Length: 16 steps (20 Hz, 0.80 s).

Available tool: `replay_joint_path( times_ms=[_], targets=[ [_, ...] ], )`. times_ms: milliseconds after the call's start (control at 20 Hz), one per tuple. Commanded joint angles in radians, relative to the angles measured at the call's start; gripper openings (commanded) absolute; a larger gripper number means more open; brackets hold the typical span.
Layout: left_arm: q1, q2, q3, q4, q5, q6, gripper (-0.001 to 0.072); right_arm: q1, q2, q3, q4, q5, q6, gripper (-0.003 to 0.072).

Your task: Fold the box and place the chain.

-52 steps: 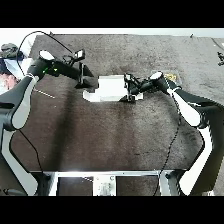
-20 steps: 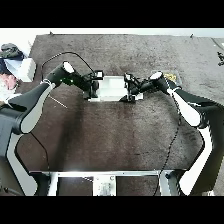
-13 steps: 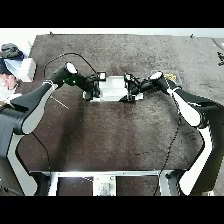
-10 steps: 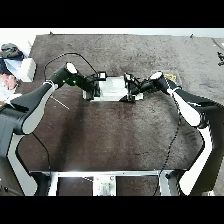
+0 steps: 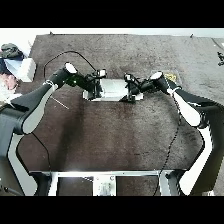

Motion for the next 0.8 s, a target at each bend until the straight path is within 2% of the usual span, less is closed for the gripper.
replay_joint_path(
  times_ms=[0,100,150,350,400,450,600,650,700,750],
  targets=[
    [0.000,-0.013,-0.007,-0.055,-0.002,0.001,0.0428,0.001,-0.001,0.000,0.003,-0.001,0.000,0.0526],
    [0.000,-0.013,-0.007,-0.058,-0.002,0.001,0.0432,0.001,-0.001,0.000,0.003,-0.001,0.000,0.0525],
    [0.000,-0.013,-0.007,-0.058,-0.003,0.000,0.0498,0.001,-0.001,0.000,0.003,-0.001,0.000,0.0525],
    [0.000,-0.015,-0.007,-0.058,-0.003,0.001,0.0500,0.001,-0.001,0.000,0.003,-0.001,0.000,0.0525],
    [0.000,-0.015,-0.007,-0.057,-0.004,0.001,0.0542,0.001,-0.001,0.000,0.003,-0.001,0.000,0.0525],
    [0.000,-0.015,-0.007,-0.057,-0.004,0.000,0.0696,0.001,-0.001,0.000,0.003,-0.001,0.000,0.0525],
    [0.000,-0.015,-0.007,-0.055,-0.003,0.000,0.0693,0.001,-0.001,0.000,0.003,-0.001,0.000,0.0525],
    [0.003,-0.015,-0.007,-0.054,-0.006,-0.003,0.0628,0.001,-0.001,0.000,0.003,-0.001,0.000,0.0525],
    [0.010,-0.015,-0.007,-0.051,-0.012,-0.003,0.0458,0.001,-0.001,0.000,0.003,-0.001,0.000,0.0525],
    [0.022,-0.014,-0.007,-0.052,-0.024,-0.003,0.0342,0.001,-0.001,0.000,0.003,-0.001,0.000,0.0525]
  ],
)
